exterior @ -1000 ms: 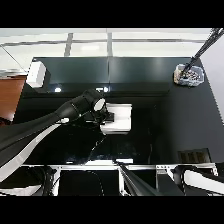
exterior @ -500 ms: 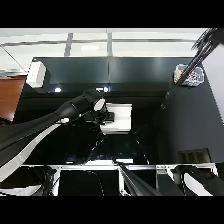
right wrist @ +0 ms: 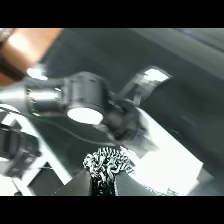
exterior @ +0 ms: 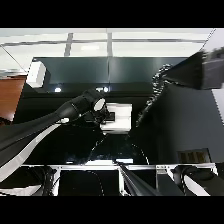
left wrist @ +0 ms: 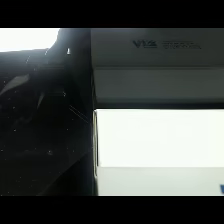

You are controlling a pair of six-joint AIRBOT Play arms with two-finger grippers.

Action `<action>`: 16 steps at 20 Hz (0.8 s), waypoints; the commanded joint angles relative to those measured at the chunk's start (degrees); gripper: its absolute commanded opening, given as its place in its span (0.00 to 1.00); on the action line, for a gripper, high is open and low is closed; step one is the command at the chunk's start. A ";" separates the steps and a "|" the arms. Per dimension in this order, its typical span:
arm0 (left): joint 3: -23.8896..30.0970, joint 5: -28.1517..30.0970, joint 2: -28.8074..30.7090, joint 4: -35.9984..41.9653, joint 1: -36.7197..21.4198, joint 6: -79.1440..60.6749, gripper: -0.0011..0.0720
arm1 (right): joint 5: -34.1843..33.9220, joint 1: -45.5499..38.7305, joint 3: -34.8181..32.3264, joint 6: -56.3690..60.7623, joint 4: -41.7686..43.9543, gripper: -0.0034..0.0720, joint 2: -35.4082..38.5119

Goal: Fold the box and place the chain.

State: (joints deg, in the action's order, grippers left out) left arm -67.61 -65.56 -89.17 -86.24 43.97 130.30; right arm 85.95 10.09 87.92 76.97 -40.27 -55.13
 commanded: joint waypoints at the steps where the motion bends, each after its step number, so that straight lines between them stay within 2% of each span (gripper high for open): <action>1: -0.02 0.22 0.02 -0.02 -0.02 0.00 0.05 | -11.56 4.76 -7.61 -0.61 2.34 0.06 -0.09; 4: -0.02 0.55 0.02 -0.02 -0.02 0.00 0.05 | -16.96 5.73 -11.52 -0.76 2.14 0.06 -1.68; 8: -0.02 0.55 0.02 -0.02 -0.02 0.00 0.05 | -16.28 6.38 -19.26 -0.79 1.53 0.06 -4.33; 11: -0.02 1.09 0.02 -0.04 -0.04 0.00 0.05 | -15.26 8.28 -27.04 0.09 -10.93 0.06 -5.95; 13: -0.02 1.05 0.02 -0.04 -0.04 0.00 0.05 | -16.04 8.41 -30.93 0.33 -10.45 0.06 -6.58; 16: -0.02 1.01 0.02 -0.02 -0.02 0.00 0.05 | -19.43 10.25 -32.24 0.33 -9.97 0.06 -7.65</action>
State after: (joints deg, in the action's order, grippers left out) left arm -67.61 -64.66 -89.17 -86.26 43.97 130.30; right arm 69.08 18.92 58.48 76.93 -48.53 -61.73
